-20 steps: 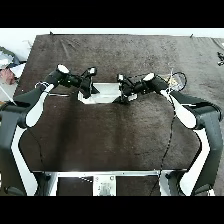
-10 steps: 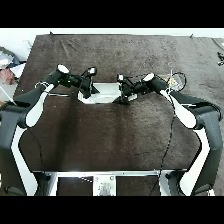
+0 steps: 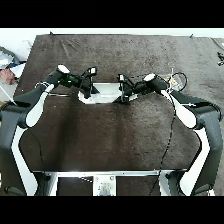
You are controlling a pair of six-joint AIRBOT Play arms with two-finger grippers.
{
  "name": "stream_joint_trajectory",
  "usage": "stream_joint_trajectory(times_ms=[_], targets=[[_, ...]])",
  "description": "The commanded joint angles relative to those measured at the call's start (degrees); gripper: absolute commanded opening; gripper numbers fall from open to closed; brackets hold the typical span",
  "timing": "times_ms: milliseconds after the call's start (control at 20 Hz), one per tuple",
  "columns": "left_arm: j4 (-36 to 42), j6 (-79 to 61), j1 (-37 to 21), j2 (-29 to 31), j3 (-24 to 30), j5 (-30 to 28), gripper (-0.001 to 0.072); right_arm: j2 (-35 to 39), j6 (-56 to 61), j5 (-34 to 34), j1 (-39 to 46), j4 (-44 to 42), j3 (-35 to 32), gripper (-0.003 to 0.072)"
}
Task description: Fold the box and place the chain.
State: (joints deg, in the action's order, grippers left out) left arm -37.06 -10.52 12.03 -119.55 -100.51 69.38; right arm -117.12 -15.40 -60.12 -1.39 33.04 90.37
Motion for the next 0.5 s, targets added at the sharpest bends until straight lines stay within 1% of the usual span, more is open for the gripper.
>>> stream_joint_trajectory(times_ms=[0, 50, 450], targets=[[-0.04, 0.0, -0.07, 0.0, -0.02, 0.09, 0.0015, -0.04, -0.07, 0.28, 0.07, 0.11, -0.02, 0.0352], [-0.04, 0.0, -0.07, 0.0, -0.02, 0.09, 0.0015, -0.04, -0.07, 0.52, 0.04, 0.11, -0.02, 0.0324], [0.0, 0.0, -0.07, 0.02, -0.04, 0.09, 0.0014, -0.04, -0.04, 0.96, 0.04, 0.11, -0.02, 0.0325]])
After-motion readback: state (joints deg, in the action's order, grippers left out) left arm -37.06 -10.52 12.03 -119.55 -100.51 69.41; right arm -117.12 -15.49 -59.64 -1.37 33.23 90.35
